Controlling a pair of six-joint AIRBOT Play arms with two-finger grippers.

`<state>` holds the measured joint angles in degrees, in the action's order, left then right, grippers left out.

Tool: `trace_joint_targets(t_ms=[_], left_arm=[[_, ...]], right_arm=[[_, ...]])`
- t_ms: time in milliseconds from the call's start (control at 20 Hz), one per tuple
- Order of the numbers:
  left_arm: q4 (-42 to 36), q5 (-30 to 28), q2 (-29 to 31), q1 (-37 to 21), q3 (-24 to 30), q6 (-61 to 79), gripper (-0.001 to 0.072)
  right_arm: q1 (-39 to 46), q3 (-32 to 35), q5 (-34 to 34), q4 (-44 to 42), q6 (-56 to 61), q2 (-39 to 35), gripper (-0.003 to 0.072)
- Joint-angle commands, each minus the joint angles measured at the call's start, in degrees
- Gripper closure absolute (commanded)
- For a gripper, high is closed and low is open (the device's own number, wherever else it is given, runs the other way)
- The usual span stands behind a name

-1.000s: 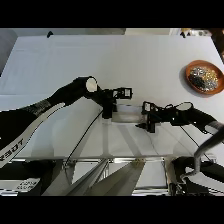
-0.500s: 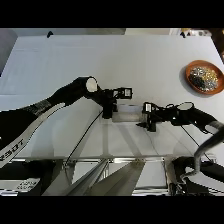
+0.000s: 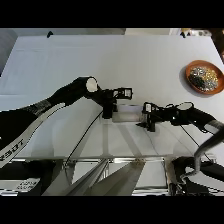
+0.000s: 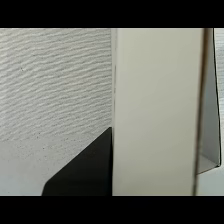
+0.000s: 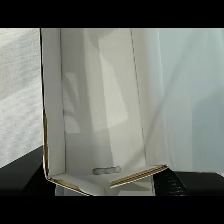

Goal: Fold the box and place the chain.

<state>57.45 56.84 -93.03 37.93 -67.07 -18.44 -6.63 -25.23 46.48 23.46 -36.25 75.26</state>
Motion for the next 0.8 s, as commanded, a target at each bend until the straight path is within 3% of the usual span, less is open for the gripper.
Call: trace_joint_targets(t_ms=[0,750], left_arm=[[0.0,0.0,0.0,0.0,0.0,0.0,0.0695],[0.0,0.0,0.0,0.0,0.0,0.0,0.0695]], right_arm=[[0.0,0.0,0.0,0.1,0.0,0.0,0.0367],[0.0,0.0,0.9,0.1,0.0,0.0,0.0366]])
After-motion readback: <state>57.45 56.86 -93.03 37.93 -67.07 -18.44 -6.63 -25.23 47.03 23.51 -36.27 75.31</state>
